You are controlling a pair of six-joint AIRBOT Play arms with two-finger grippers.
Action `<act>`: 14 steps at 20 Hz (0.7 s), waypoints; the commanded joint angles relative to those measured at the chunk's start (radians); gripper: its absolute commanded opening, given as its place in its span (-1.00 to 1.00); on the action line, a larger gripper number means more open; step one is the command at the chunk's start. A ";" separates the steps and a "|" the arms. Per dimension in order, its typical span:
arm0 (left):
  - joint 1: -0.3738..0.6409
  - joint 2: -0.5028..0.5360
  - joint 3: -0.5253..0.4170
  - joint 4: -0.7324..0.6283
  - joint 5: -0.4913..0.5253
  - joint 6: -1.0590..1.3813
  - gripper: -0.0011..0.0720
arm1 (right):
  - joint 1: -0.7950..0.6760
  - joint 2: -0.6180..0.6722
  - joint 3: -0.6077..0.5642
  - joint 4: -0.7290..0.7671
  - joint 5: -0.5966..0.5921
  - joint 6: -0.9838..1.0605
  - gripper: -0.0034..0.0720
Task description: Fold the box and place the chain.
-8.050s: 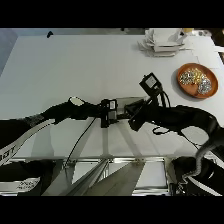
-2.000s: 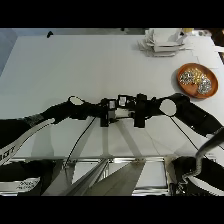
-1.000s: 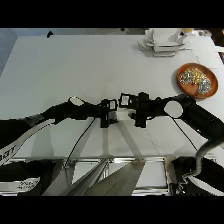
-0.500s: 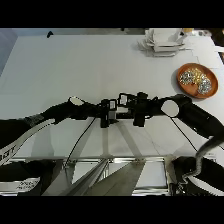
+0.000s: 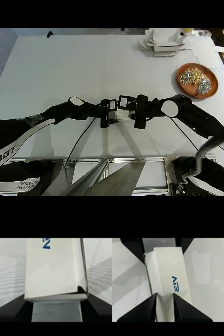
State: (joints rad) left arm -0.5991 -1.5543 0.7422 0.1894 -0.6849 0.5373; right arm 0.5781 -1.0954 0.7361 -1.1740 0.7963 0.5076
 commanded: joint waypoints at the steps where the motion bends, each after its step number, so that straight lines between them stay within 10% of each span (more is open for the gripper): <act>1: 0.000 0.000 0.000 -0.001 0.000 -0.003 -0.93 | 0.000 0.000 -0.001 0.002 0.010 0.000 -0.30; 14: 0.000 0.000 0.000 -0.001 0.000 -0.003 -0.93 | 0.000 0.027 -0.001 0.073 0.035 -0.008 0.00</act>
State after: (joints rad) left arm -0.5991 -1.5543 0.7422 0.1883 -0.6849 0.5339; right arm 0.5777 -1.0740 0.7353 -1.1194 0.8227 0.5003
